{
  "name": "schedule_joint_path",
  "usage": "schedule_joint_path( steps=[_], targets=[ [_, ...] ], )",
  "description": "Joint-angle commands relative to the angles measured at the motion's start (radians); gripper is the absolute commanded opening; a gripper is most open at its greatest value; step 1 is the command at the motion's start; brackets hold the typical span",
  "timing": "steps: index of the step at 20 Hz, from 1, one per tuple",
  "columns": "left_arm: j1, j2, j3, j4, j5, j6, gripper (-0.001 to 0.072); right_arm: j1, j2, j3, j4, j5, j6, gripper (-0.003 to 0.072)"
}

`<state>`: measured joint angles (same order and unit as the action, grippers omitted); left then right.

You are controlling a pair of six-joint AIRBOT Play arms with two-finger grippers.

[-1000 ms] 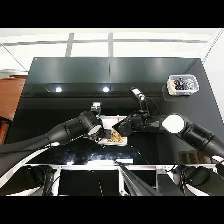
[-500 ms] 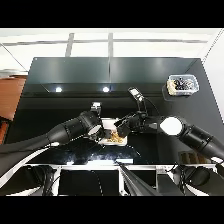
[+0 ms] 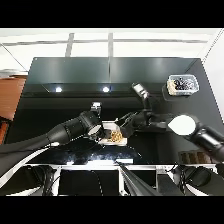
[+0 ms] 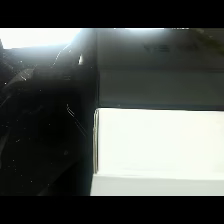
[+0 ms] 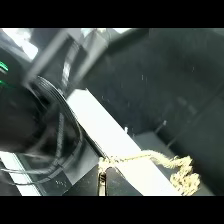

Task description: Fold the box and place the chain.

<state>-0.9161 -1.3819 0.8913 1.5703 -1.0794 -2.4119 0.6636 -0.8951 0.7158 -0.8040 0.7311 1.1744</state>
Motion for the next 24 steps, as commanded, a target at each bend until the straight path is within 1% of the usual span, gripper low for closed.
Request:
schedule_joint_path(
  steps=[1, 3, 5, 9, 12, 17, 21, 24],
  targets=[
    [0.0, 0.0, 0.001, 0.0, -0.003, 0.0, 0.0031, -0.077, 0.071, 0.083, -0.008, 0.149, 0.002, 0.0024],
    [0.0, 0.0, 0.001, 0.0, -0.003, 0.0, 0.0031, -0.119, 0.081, 0.142, -0.008, 0.249, 0.004, 0.0024],
    [0.0, 0.0, 0.001, 0.0, -0.003, 0.0, 0.0031, -0.14, 0.081, 0.179, -0.01, 0.31, 0.003, 0.0024],
    [0.0, 0.0, 0.001, 0.0, -0.003, 0.0, 0.0031, -0.146, 0.082, 0.214, -0.07, 0.327, 0.001, 0.0024],
    [0.0, 0.0, 0.001, 0.0, -0.003, 0.0, 0.0031, -0.146, 0.083, 0.253, -0.151, 0.348, 0.024, 0.0024],
    [0.0, 0.0, 0.001, 0.0, -0.003, 0.0, 0.0031, -0.172, 0.084, 0.371, -0.242, 0.469, 0.04, 0.0024],
    [0.0, 0.0, 0.001, 0.0, -0.003, 0.0, 0.0031, -0.233, 0.084, 0.489, -0.253, 0.565, 0.042, 0.0024],
    [0.0, 0.0, 0.001, 0.0, -0.003, 0.0, 0.0031, -0.267, 0.084, 0.551, -0.252, 0.613, 0.042, 0.0023]
  ],
)
